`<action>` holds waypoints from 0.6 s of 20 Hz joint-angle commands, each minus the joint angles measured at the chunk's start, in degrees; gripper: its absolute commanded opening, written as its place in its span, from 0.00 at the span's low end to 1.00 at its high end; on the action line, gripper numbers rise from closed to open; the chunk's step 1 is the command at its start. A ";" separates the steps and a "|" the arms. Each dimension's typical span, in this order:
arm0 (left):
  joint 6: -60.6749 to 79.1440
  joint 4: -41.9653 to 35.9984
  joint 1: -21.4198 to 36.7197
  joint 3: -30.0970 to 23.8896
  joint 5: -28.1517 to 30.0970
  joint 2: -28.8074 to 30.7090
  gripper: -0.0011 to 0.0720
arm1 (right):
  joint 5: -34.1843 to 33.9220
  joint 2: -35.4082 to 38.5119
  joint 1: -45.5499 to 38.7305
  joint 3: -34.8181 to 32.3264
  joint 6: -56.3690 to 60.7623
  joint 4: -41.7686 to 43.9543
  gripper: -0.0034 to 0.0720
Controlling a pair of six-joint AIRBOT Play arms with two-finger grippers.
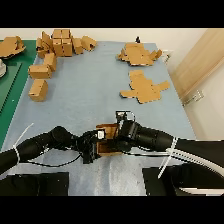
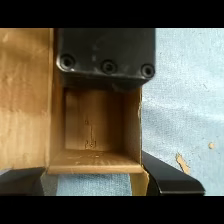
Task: Fold the box.
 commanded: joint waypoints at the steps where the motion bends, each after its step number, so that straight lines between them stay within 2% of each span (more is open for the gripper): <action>1: 0.07 0.04 0.00 0.02 0.00 -0.02 0.57 | 0.20 -0.02 1.11 0.07 -0.07 -1.36 0.39; 3: 0.07 0.04 0.00 0.02 0.00 -0.02 0.57 | -0.04 0.02 1.11 0.07 -0.04 -1.46 0.58; 4: 0.07 0.04 0.00 0.02 0.00 -0.02 0.57 | -0.13 0.11 1.11 0.07 -0.04 -1.36 0.60; 7: 0.07 0.04 0.00 0.02 0.00 -0.02 0.57 | -0.87 1.29 1.09 0.46 0.28 -1.38 0.60; 12: 0.07 0.04 0.00 0.02 0.00 -0.02 0.57 | -6.25 4.17 1.09 2.51 0.26 -1.60 0.60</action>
